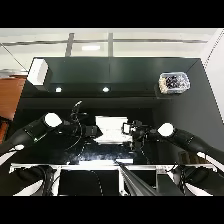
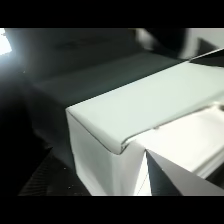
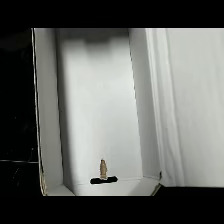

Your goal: Fold the box and place the chain.

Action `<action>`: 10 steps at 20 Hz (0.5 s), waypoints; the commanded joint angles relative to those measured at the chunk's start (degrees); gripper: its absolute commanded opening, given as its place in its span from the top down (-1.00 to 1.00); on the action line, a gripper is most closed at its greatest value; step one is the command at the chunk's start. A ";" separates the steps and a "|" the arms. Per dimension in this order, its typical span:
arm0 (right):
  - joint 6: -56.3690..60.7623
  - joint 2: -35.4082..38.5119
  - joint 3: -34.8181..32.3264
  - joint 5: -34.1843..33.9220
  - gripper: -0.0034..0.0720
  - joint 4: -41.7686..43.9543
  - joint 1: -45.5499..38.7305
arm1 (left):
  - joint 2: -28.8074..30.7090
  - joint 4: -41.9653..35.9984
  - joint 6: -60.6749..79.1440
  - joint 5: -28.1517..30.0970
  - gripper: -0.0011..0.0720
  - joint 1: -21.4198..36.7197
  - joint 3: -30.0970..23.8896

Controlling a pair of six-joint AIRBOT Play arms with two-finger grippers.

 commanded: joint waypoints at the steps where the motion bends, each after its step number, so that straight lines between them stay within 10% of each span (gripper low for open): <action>1: 0.00 -0.02 0.04 0.00 -0.49 0.02 0.02 | 0.04 13.18 -13.31 2.01 -0.90 -4.57 3.02; 6: 0.00 -0.02 0.04 0.00 -0.49 0.00 0.02 | -0.33 31.04 -36.35 0.55 -0.83 -12.55 7.76; 10: 0.00 -0.02 0.04 0.00 -0.49 0.00 0.02 | -0.42 36.63 -43.10 -2.32 -0.02 -16.31 9.40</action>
